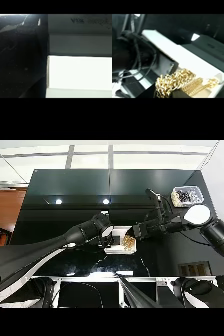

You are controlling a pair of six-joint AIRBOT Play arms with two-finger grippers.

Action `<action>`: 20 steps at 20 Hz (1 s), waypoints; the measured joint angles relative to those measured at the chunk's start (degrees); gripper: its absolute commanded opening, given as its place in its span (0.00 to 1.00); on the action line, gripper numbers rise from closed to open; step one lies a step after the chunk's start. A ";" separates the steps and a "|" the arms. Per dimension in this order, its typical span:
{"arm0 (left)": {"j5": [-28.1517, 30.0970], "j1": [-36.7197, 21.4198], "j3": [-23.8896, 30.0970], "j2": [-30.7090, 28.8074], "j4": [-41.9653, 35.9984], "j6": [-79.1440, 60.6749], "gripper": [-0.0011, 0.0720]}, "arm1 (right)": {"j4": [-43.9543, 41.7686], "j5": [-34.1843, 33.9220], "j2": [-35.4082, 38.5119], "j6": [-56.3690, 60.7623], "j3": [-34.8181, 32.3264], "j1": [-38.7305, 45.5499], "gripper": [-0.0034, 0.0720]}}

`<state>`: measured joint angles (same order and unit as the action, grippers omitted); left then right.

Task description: Fold the box and place the chain.

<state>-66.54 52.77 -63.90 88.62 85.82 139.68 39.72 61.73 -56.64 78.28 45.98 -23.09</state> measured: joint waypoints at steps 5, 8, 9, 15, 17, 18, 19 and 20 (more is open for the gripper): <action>0.02 0.00 -0.02 0.00 0.00 0.00 0.05 | 1.22 -0.94 -0.20 1.25 0.04 0.90 0.59; 0.02 0.00 0.00 0.00 0.00 0.00 0.05 | 3.50 3.45 0.94 1.01 1.97 6.14 0.59; 0.02 0.00 0.00 0.02 0.00 0.00 0.05 | 4.81 5.18 1.97 0.83 2.60 8.52 0.59; 0.00 0.00 -0.02 0.42 0.02 -0.02 0.05 | 11.34 10.19 9.66 0.57 4.02 20.44 0.59; -0.15 0.00 -0.02 0.52 0.02 -0.09 0.17 | 12.02 10.97 10.80 0.37 4.17 21.62 0.59; 0.04 0.00 -0.15 0.55 0.04 -0.24 0.43 | 12.59 11.28 11.15 0.22 4.22 22.01 0.59; -0.35 0.00 -0.31 0.66 0.11 -0.42 0.67 | 13.29 11.37 11.39 0.17 4.24 22.29 0.59; -2.29 0.00 -0.76 0.68 0.44 -0.22 0.82 | 14.10 11.41 11.58 0.11 4.24 22.47 0.59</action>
